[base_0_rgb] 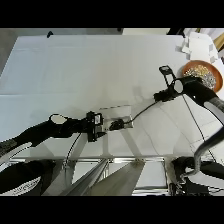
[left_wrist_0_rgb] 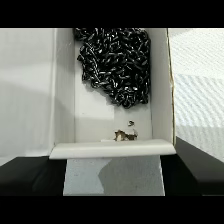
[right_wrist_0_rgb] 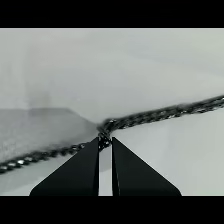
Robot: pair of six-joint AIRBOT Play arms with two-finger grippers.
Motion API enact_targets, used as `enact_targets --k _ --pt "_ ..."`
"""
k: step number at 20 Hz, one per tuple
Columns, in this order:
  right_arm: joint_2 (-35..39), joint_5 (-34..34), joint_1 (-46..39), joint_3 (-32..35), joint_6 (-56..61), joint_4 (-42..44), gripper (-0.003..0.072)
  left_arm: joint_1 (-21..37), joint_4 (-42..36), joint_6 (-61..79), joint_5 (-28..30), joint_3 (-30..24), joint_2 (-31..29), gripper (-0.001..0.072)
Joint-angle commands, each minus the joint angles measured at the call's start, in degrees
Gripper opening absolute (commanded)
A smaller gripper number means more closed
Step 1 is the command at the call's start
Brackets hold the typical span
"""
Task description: Fold the box and place the chain.
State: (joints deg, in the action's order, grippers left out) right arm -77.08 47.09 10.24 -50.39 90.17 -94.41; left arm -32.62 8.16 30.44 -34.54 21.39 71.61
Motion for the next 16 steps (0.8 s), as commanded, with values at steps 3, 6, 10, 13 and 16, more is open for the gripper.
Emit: enact_targets --k 3,6,10,13,16 --pt "14.82 5.9 0.07 -0.07 -7.02 6.23 0.001 0.02 0.0 0.0 0.0 0.0 -0.02 0.0068" --pt "24.76 10.34 2.93 -0.07 -13.11 12.28 0.001 0.02 0.0 0.0 -0.02 0.0 -0.02 0.0068" --pt "35.39 10.56 12.35 -0.07 -15.41 16.87 0.001 0.02 0.0 0.0 -0.02 0.0 -0.02 0.0068" --pt "38.99 10.36 20.55 -0.07 -15.21 17.11 0.001 0.02 0.0 0.0 0.0 0.0 -0.02 0.0068" --pt "39.21 9.57 27.87 -0.07 -15.04 17.14 0.001 0.02 0.0 0.0 -0.02 0.0 -0.02 0.0068"
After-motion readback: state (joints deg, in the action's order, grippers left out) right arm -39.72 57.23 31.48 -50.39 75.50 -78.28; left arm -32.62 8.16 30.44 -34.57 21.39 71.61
